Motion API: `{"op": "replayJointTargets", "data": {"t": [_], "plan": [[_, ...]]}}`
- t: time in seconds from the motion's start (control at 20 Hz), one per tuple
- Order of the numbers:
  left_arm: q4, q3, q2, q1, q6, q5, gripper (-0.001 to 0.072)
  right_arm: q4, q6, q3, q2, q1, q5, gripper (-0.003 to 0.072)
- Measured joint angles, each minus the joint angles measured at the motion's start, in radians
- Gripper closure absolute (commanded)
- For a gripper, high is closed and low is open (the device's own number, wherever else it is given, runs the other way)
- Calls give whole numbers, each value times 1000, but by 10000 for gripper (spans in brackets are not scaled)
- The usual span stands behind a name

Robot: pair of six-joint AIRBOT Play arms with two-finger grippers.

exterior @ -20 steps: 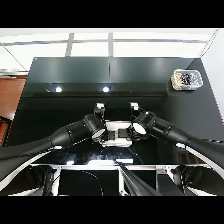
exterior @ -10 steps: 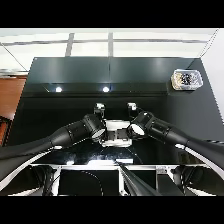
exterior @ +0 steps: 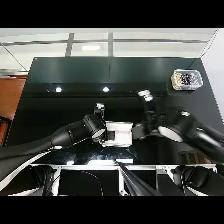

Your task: Fold the box and place the chain.

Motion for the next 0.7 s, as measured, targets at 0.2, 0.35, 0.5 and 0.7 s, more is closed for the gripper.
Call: {"op": "replayJointTargets", "data": {"t": [0.2, 0.35, 0.5, 0.7], "plan": [[2, 0, 0, 1, 0, 4, 681, -372, 65, -96, 87, -145, -50, 300], [4, 0, 0, 1, 0, 7, 681, -461, 104, -151, 35, -415, -262, -34], [7, 0, 0, 1, 0, 16, 681, -288, 36, -83, -103, -708, -459, -34], [8, 0, 0, 1, 0, 22, 680, 94, -65, 192, -361, -951, -505, -34]]}}
